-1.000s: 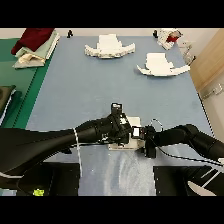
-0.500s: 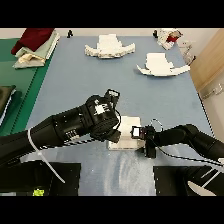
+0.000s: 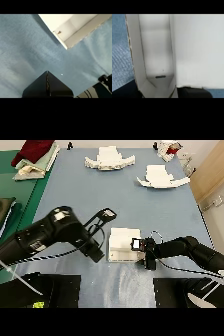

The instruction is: Fold the box.

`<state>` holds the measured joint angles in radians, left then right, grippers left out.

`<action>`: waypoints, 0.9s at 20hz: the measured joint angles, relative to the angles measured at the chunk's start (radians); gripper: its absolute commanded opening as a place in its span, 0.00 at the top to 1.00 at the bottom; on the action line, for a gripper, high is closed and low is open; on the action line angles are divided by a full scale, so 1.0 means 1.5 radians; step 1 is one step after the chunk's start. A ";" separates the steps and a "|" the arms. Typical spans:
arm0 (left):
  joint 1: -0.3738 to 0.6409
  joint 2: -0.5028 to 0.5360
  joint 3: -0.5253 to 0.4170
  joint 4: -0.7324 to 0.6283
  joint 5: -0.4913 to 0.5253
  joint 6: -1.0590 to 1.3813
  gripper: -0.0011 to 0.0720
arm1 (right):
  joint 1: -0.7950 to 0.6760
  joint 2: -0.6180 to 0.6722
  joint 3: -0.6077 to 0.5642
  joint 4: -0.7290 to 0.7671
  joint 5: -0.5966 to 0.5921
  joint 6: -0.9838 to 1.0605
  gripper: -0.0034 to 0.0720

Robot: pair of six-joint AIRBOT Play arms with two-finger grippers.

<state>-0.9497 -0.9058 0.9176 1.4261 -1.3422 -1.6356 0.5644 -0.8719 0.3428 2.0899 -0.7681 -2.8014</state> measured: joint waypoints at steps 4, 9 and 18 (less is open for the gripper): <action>0.139 0.082 -0.123 -0.106 0.063 0.285 0.04 | 0.000 0.000 0.000 0.000 0.000 0.000 0.28; 0.249 0.102 -0.242 -0.242 0.194 0.609 0.04 | 0.000 0.000 0.000 0.000 0.000 0.000 0.28; 0.269 0.041 -0.347 -0.522 0.342 1.123 0.04 | 0.000 0.000 0.000 0.000 0.000 0.000 0.28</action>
<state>-0.5461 -0.8440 0.3977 0.6430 -0.8291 0.0490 0.5644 -0.8719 0.3428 2.0899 -0.7681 -2.8010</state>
